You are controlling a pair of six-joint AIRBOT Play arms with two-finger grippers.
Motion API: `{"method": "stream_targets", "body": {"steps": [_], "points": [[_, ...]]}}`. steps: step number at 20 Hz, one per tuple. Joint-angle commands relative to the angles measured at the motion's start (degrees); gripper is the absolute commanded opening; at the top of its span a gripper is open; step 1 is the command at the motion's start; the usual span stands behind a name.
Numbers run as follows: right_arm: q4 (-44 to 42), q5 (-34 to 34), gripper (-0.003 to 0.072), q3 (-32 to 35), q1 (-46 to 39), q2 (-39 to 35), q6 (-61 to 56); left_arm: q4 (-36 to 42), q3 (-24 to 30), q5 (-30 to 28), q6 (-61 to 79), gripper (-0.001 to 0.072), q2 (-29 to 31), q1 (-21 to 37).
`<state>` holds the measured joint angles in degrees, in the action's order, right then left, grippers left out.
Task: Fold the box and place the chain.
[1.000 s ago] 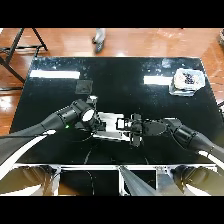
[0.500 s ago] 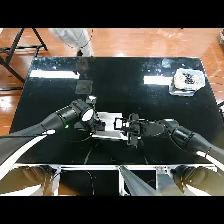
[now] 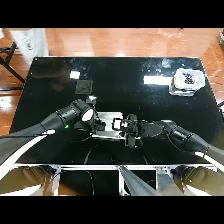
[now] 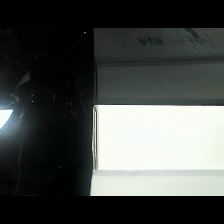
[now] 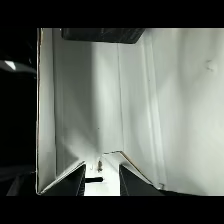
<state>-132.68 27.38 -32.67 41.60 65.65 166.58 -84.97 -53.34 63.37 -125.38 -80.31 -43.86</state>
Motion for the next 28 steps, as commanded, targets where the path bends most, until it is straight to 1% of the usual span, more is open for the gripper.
{"method": "stream_targets", "body": {"steps": [1, 6, 20, 21, 22, 25, 26, 27, 28], "points": [[-0.9, -0.7, 0.0274, 0.0, 0.1, 0.9, -0.1, 0.0, 0.0, -0.2, 0.0, 0.0021, 0.0, 0.0], [-1.3, -4.9, 0.0274, 0.0, 2.2, 1.9, -0.1, 0.0, 0.0, -0.2, 0.0, 0.0021, 0.0, 0.0], [-1.2, -6.2, 0.0278, 0.0, 2.4, 2.4, -0.3, 0.0, 0.0, -0.1, 0.0, 0.0021, 0.0, 0.0], [-1.2, -6.2, 0.037, 0.0, 2.4, 2.4, -0.3, 0.0, 0.0, -0.1, 0.0, 0.0021, 0.0, 0.0], [-1.2, -6.2, 0.0553, 0.0, 2.4, 2.4, -0.3, 0.0, 0.0, -0.1, 0.0, 0.0021, 0.0, 0.0], [-1.2, -5.9, 0.053, 0.0, 2.4, 2.4, -0.3, 0.0, 0.0, -0.1, 0.0, 0.0021, 0.0, 0.0], [-1.1, -5.7, 0.0318, 0.0, 2.4, 2.4, -0.3, 0.0, 0.0, -0.1, 0.0, 0.0021, 0.0, 0.0], [-0.7, -5.7, 0.0197, 0.0, 2.4, 2.4, -0.3, 0.0, 0.0, -0.1, 0.0, 0.0021, 0.0, 0.0], [-0.8, -5.7, 0.0199, 0.0, 2.4, 2.4, -0.3, 0.0, 0.0, -0.1, 0.0, 0.0021, 0.0, 0.0]]}}
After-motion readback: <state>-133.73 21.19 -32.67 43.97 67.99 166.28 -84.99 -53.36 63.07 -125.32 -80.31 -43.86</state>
